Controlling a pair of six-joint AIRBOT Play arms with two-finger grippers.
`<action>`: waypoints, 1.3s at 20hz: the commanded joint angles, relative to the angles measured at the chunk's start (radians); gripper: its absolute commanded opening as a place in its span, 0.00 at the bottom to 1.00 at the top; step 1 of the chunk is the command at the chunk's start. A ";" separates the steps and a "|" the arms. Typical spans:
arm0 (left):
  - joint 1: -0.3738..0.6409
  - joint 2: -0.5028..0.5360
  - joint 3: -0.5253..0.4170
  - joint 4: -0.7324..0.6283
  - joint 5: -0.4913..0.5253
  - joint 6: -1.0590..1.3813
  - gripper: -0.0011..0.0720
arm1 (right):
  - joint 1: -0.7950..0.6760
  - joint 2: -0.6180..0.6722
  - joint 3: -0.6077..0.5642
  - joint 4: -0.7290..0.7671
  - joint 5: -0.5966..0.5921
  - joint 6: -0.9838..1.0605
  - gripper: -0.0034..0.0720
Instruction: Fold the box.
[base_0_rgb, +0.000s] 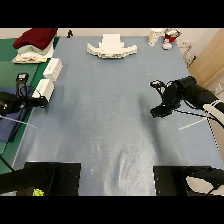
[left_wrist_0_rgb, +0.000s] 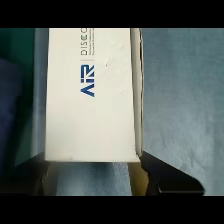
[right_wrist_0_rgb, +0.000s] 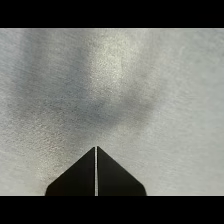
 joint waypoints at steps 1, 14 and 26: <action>-0.046 -0.170 0.167 0.002 0.013 -0.002 0.73 | -0.001 -0.001 0.001 0.000 0.000 0.000 0.07; -0.097 -0.453 0.473 0.002 0.040 -0.003 0.73 | -0.001 -0.001 0.001 -0.001 0.000 0.000 0.07; -0.098 -0.453 0.473 -0.029 0.029 -0.003 0.96 | -0.001 -0.001 0.001 0.000 0.000 0.000 0.07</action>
